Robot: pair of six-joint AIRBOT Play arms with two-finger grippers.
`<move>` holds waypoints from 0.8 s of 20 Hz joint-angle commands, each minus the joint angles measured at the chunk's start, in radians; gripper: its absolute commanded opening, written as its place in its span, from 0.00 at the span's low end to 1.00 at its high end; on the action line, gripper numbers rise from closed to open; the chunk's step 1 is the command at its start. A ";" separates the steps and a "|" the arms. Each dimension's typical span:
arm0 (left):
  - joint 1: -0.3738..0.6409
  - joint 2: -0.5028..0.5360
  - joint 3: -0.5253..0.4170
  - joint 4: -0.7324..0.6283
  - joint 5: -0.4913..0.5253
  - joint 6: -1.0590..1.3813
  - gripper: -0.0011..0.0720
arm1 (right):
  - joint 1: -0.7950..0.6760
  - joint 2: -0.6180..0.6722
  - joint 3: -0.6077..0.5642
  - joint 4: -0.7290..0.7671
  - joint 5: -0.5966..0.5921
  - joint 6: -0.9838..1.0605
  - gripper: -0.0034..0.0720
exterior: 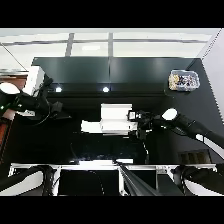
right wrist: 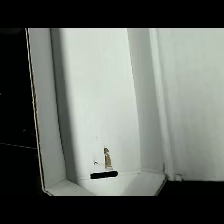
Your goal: Fold the box and place the chain.
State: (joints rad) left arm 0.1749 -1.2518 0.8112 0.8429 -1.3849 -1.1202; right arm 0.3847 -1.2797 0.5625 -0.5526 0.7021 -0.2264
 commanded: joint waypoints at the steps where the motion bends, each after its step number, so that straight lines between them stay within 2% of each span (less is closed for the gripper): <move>1: 0.092 0.006 -0.117 0.016 0.082 -0.012 0.05 | 0.000 0.000 0.001 0.000 0.000 0.000 0.68; 3: 0.040 0.005 -0.215 0.005 0.195 -0.067 0.05 | 0.000 0.000 0.001 0.000 0.000 0.000 0.68; 5: -0.056 0.000 -0.274 -0.019 0.281 -0.064 0.05 | 0.000 0.000 0.001 0.000 0.000 0.000 0.68; 7: -0.181 -0.003 -0.272 -0.028 0.352 -0.067 0.05 | 0.001 0.000 0.001 -0.001 0.000 0.000 0.68; 11: -0.352 -0.022 -0.266 -0.212 0.465 -0.025 0.05 | 0.001 0.000 0.000 0.000 0.000 0.000 0.68; 13: -0.385 -0.024 -0.266 -0.246 0.486 0.051 0.05 | 0.001 0.000 0.000 -0.001 0.000 0.000 0.68; 16: -0.370 -0.024 -0.259 -0.257 0.427 0.116 0.05 | 0.001 0.000 0.000 -0.001 0.001 0.000 0.68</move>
State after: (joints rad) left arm -0.1753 -1.2739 0.5484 0.6308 -0.9497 -1.0767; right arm 0.3847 -1.2797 0.5625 -0.5529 0.7021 -0.2268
